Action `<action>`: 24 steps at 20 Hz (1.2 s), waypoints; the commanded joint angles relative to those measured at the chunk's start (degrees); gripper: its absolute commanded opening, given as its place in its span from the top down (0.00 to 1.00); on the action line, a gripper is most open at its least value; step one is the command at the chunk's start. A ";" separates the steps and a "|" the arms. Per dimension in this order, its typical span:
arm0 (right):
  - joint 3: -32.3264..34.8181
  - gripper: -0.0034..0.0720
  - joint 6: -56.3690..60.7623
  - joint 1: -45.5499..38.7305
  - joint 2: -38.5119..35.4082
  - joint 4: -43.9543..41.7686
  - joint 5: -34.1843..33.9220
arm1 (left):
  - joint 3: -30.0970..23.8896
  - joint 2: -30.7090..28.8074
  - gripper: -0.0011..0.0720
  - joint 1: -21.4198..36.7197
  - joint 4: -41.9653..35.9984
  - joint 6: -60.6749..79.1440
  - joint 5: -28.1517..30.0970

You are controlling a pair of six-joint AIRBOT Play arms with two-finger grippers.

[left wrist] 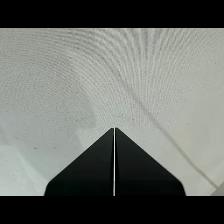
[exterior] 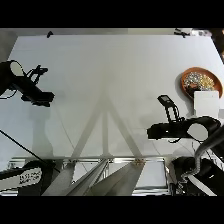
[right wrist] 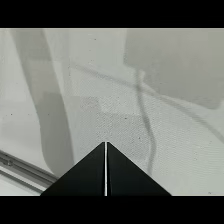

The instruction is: Fold the box and place the chain.

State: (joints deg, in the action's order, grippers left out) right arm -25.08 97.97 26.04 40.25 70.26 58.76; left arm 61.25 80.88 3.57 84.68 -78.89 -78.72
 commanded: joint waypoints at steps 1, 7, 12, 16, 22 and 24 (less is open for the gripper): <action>0.02 0.90 4.68 0.00 0.00 0.00 0.59 | -0.02 0.00 0.97 0.07 0.00 0.00 0.00; -12.04 0.69 9.40 -1.97 0.00 18.10 19.61 | -0.02 0.00 0.97 0.07 0.00 0.00 0.02; -27.23 0.41 -5.70 -19.54 0.00 39.52 33.38 | -0.02 0.00 0.97 0.07 0.00 0.00 0.00; -27.39 0.35 -15.78 -40.37 1.20 40.24 25.68 | -0.02 0.00 0.97 0.07 0.00 0.00 0.00; -27.41 0.30 -22.60 -58.69 11.10 38.60 15.93 | -0.02 0.00 0.97 0.04 0.00 0.00 0.02; -27.58 0.23 -24.20 -62.93 15.82 41.83 13.46 | -0.02 0.00 0.97 0.04 0.00 0.00 0.00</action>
